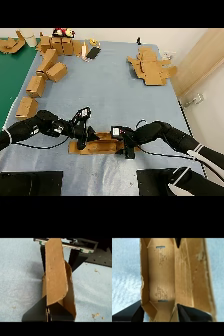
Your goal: Fold the box.
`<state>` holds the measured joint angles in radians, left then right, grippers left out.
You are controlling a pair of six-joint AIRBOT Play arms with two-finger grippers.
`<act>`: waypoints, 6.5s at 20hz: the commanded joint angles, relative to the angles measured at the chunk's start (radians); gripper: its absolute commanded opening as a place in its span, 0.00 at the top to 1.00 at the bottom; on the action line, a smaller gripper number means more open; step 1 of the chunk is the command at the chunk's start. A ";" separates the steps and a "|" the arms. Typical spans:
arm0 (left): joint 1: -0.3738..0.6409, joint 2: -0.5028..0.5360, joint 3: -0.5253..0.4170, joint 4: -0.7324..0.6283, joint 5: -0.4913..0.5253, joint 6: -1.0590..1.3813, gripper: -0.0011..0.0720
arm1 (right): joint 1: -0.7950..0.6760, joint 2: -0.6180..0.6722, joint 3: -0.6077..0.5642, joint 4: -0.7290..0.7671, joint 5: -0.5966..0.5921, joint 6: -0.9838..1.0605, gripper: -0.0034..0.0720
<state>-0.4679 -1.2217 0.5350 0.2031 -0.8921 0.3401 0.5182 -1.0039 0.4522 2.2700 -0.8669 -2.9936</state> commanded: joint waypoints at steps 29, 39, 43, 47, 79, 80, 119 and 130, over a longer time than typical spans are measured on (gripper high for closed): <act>0.000 0.000 0.000 -0.001 0.002 0.000 0.97 | 0.001 -0.042 0.000 0.024 0.026 0.001 0.19; 0.000 0.000 0.000 -0.001 0.001 0.000 0.97 | 0.020 -0.043 0.000 0.042 0.072 0.010 0.19; 0.000 0.000 0.000 -0.001 0.002 0.000 0.97 | 0.039 -0.064 0.000 0.042 0.099 0.017 0.19; 0.000 0.000 0.000 -0.001 0.002 0.000 0.97 | 0.039 -0.075 0.000 0.042 0.103 0.020 0.19; 0.001 0.001 0.000 -0.047 0.072 -0.086 0.11 | 0.039 -0.075 0.000 0.030 0.080 0.019 0.36; 0.003 0.005 0.000 -0.046 0.104 -0.158 0.03 | 0.039 -0.075 0.000 0.030 0.080 0.019 0.36; -0.272 -0.005 0.033 -0.087 0.467 -1.413 0.97 | 0.038 -0.075 0.000 0.029 0.080 0.020 0.36; -0.253 -0.065 0.042 -0.084 0.376 -1.413 0.97 | 0.038 -0.075 0.000 0.029 0.080 0.019 0.36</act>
<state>-0.7254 -1.2667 0.5743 0.1146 -0.4782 -1.0737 0.5560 -1.0790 0.4522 2.2997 -0.7872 -2.9746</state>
